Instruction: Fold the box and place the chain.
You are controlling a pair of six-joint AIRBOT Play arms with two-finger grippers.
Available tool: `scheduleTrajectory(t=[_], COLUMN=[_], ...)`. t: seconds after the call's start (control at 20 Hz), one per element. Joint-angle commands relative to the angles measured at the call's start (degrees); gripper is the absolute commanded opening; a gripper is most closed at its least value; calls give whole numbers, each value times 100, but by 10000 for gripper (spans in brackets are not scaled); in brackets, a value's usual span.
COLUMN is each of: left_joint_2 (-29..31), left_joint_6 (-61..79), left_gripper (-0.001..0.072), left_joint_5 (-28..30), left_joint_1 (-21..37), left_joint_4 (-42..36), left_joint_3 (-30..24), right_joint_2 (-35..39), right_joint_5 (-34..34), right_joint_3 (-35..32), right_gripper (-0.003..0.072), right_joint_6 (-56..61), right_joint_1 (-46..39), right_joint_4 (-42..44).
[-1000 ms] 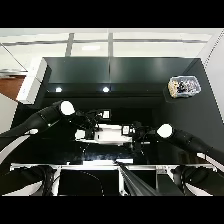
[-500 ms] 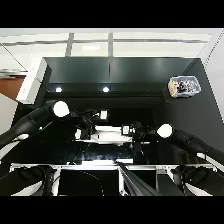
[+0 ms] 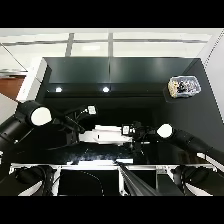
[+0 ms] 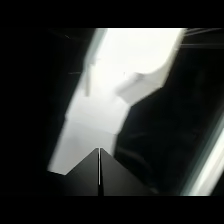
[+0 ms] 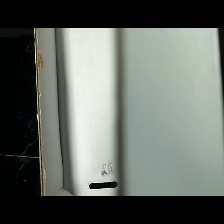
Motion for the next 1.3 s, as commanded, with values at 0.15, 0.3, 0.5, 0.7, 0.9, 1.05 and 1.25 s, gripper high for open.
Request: scheduleTrajectory(t=[0.15, 0.3, 0.5, 0.7, 0.9, 1.05, 1.25], left_joint_2=[149, 144, -63, -529, -896, -901, -997], left_joint_6=[13, 105, 105, 105, 105, 105, 103], left_gripper=[26, 27, 28, 28, 28, 28, 27], left_joint_5=[1711, 3351, 4728, 4640, 4389, 4229, 3777], left_joint_1=[-44, -122, -210, -234, -247, -247, -245], left_joint_4=[-3694, -4360, -4398, -4387, -4387, -4382, -4033], left_joint_3=[-1034, -1453, -1504, -1504, -1504, -1502, -1504], right_joint_2=[0, 0, 0, 0, 0, 0, 0], right_joint_5=[2, 2, 2, 2, 2, 2, 2], right_joint_3=[4, 4, 4, 4, 4, 4, 4], right_gripper=[475, 475, 475, 475, 475, 475, 475], right_joint_6=[2, 2, 2, 2, 2, 2, 2], right_joint_1=[2, 2, 2, 2, 2, 2, 2], right_joint_4=[0, 0, 0, 0, 0, 0, 0])
